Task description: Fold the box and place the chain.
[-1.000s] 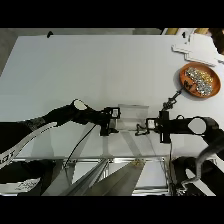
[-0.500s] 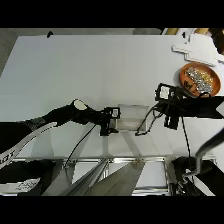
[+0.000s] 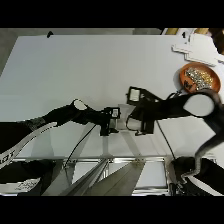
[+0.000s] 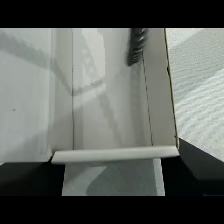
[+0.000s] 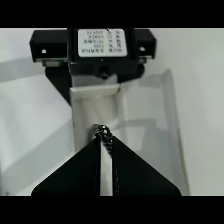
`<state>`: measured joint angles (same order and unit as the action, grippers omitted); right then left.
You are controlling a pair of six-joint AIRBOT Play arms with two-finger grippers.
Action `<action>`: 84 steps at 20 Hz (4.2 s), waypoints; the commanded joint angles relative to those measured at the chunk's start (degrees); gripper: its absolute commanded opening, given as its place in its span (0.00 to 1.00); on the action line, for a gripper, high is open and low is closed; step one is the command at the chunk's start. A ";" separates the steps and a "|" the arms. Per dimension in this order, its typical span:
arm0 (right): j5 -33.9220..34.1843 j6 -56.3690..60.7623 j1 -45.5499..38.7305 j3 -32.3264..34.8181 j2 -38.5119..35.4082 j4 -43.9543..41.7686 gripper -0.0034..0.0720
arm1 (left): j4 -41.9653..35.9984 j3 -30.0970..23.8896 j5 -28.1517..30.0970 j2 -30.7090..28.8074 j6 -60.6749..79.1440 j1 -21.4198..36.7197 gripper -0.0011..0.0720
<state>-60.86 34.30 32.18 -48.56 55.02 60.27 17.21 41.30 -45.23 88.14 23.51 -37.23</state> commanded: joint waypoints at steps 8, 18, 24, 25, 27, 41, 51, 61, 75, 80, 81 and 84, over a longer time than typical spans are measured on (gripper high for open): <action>3.74 4.90 2.51 2.14 8.39 0.35 0.31 | 0.02 0.02 0.00 -0.02 0.02 0.00 0.25; -7.80 -0.68 -14.45 2.14 -5.86 9.77 0.28 | 0.02 0.02 0.00 -0.02 0.02 0.00 0.25; -5.31 -15.43 -25.29 6.69 -5.03 10.84 0.28 | 0.02 0.02 0.02 -0.02 0.02 0.00 0.25; -3.61 -16.37 -25.29 8.33 -4.26 10.84 0.28 | 0.02 0.02 0.00 -0.02 0.02 0.00 0.25; 2.36 -17.49 -25.27 11.91 -1.68 9.68 0.40 | 0.00 0.02 0.00 -0.02 0.02 0.00 0.25; 8.92 -30.18 -25.22 13.81 12.09 2.19 0.43 | 0.02 0.02 0.02 -0.02 0.02 0.00 0.25; 1.81 -29.46 -25.22 13.79 14.12 -1.09 0.07 | 0.00 0.02 0.00 -0.02 0.02 0.00 0.25; -3.41 -12.61 -25.22 13.81 -11.30 -0.87 0.07 | 0.00 0.02 0.02 -0.02 0.02 0.00 0.25; 5.92 -12.26 -14.01 13.81 -17.51 -18.62 0.07 | 0.02 0.02 0.02 -0.02 0.02 0.00 0.25; 8.31 -12.24 -5.86 13.81 -10.16 -15.50 0.07 | 0.02 0.02 0.00 -0.02 0.02 0.00 0.25; 8.33 -12.22 -4.96 13.81 -8.68 -14.62 0.07 | 0.02 0.02 0.02 -0.02 0.02 0.00 0.25; 8.26 -12.02 -3.67 13.81 -4.94 -13.05 0.07 | 0.02 0.02 0.02 -0.02 0.02 0.00 0.25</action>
<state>-53.21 22.11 26.44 -34.70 46.68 45.32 17.21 41.30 -45.23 88.14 23.53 -37.23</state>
